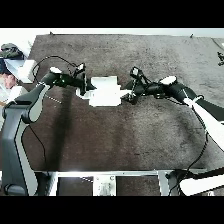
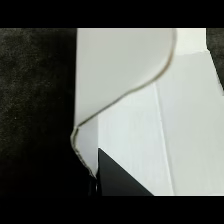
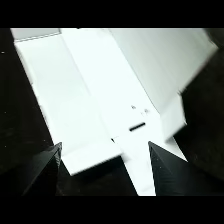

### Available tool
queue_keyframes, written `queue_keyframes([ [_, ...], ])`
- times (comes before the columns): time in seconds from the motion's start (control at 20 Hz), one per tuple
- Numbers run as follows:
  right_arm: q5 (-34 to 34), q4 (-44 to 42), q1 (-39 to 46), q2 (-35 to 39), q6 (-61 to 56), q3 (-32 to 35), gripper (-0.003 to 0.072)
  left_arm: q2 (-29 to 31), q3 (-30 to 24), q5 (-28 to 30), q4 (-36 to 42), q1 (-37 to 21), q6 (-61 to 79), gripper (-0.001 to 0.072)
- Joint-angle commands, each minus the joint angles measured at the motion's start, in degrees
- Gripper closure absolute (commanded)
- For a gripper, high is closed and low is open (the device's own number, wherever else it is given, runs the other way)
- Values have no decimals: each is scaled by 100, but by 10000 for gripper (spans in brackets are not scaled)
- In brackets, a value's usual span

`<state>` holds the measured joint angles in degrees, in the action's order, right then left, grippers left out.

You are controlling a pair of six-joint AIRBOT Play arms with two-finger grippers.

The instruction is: Fold the box and place the chain.

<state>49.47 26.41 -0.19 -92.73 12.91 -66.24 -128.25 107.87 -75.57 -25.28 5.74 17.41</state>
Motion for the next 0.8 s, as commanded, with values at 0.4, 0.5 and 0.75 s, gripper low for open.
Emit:
queue_keyframes([
  [0.4,-125,1172,-481,-256,704,-2,91,-4,-2,-26,7,4,0,698],
  [0.5,-337,1215,-560,-339,706,-2,91,-4,-2,-28,9,4,0,697],
  [0.75,-826,1217,-758,-553,704,-2,91,-4,-2,-26,9,4,0,697],
])
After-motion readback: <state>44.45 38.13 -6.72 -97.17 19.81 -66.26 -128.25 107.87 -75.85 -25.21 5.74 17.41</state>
